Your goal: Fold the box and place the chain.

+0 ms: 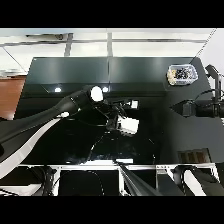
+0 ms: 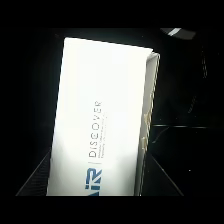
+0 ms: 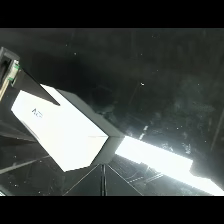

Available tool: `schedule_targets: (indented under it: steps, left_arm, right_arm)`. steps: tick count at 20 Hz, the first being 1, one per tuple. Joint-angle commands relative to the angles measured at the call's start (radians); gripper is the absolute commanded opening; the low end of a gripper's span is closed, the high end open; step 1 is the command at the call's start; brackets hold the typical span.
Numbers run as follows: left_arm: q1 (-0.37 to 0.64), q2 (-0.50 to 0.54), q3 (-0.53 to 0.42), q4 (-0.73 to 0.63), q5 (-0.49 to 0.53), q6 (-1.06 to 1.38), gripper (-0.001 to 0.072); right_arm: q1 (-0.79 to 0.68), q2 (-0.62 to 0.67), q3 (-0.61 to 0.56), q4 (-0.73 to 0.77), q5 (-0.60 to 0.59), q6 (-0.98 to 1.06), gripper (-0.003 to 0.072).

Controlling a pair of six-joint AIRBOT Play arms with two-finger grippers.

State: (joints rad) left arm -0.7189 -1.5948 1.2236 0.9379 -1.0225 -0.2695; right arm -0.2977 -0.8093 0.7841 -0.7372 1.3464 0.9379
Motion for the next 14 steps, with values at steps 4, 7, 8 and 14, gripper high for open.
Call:
schedule_targets:
  steps: [4,7,8,14]
  left_arm:
    - [-0.046,-0.046,0.0,0.001,0.063,-0.048,0.0702]
    - [-0.068,-0.054,0.0,0.0,0.097,-0.072,0.0702]
    - [-0.075,-0.054,0.0,0.0,0.115,-0.072,0.0702]
    - [-0.092,-0.058,0.008,0.02,0.14,-0.177,0.0337]
  right_arm:
    - [0.0,0.001,0.001,0.0,0.001,0.0,0.0011]
    - [0.0,0.001,0.001,0.0,0.002,0.0,0.001]
    - [0.0,0.001,0.001,0.0,0.002,0.0,0.001]
    - [-0.001,0.001,0.001,0.0,-0.008,0.0,0.001]
